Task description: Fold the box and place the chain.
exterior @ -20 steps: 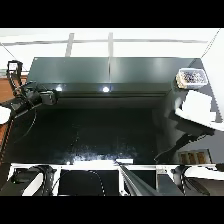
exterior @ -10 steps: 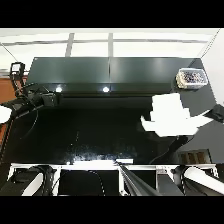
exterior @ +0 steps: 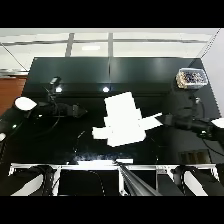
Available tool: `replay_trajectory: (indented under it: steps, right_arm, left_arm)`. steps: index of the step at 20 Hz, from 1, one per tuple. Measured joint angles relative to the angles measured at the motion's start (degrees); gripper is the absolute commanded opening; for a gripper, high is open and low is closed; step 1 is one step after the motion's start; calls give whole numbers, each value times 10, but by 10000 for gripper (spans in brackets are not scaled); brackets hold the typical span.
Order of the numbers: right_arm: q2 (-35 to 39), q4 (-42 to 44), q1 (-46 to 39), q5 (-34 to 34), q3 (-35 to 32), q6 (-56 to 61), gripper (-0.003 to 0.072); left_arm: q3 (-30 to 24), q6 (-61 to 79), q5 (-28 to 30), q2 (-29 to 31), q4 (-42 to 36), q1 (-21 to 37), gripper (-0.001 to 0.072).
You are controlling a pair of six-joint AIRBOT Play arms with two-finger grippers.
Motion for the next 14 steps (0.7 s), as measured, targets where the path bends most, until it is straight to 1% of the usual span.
replay_trajectory:
  steps: [2, 5, 7, 9, 10, 11, 12, 14]
  right_arm:
    - [5, 21, 59, -35, -13, -5, 21]
    - [9, 44, 123, -69, -22, -8, 21]
    - [10, 51, 147, -82, -24, -9, 21]
    - [10, 56, 159, -91, -26, -9, 21]
    - [10, 59, 163, -95, -26, -9, 21]
    - [10, 59, 165, -99, -26, -9, 21]
    - [10, 59, 167, -101, -26, -9, 21]
    - [10, 60, 170, -104, -26, -10, 21]
  left_arm:
    - [8, 25, -38, -59, -56, -4, 703]
    - [31, 52, -77, -139, -114, -13, 703]
    - [54, 63, -109, -189, -133, -25, 703]
    - [82, 83, -164, -239, -145, -40, 702]
    - [94, 94, -191, -261, -147, -46, 687]
    - [107, 108, -219, -282, -149, -53, 620]
    - [118, 120, -239, -298, -147, -58, 524]
    - [140, 143, -275, -321, -136, -63, 396]
